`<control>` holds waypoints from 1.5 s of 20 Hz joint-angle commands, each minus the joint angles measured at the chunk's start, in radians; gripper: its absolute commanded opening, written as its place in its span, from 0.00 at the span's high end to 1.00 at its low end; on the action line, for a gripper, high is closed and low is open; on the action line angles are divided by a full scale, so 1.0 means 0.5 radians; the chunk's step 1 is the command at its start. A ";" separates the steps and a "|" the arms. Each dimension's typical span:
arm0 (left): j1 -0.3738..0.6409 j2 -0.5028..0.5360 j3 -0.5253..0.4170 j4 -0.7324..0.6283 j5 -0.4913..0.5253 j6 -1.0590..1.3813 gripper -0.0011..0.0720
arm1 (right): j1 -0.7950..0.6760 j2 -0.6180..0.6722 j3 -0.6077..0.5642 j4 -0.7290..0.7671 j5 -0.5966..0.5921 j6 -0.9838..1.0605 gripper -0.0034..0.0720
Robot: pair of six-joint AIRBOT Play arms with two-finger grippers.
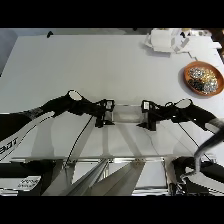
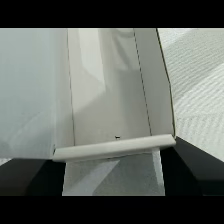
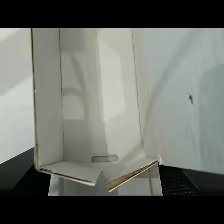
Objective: Fold the box and place the chain.
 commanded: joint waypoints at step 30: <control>0.002 0.002 -0.001 0.005 -0.013 0.002 0.70 | 0.181 0.098 0.001 0.636 -0.562 0.465 0.93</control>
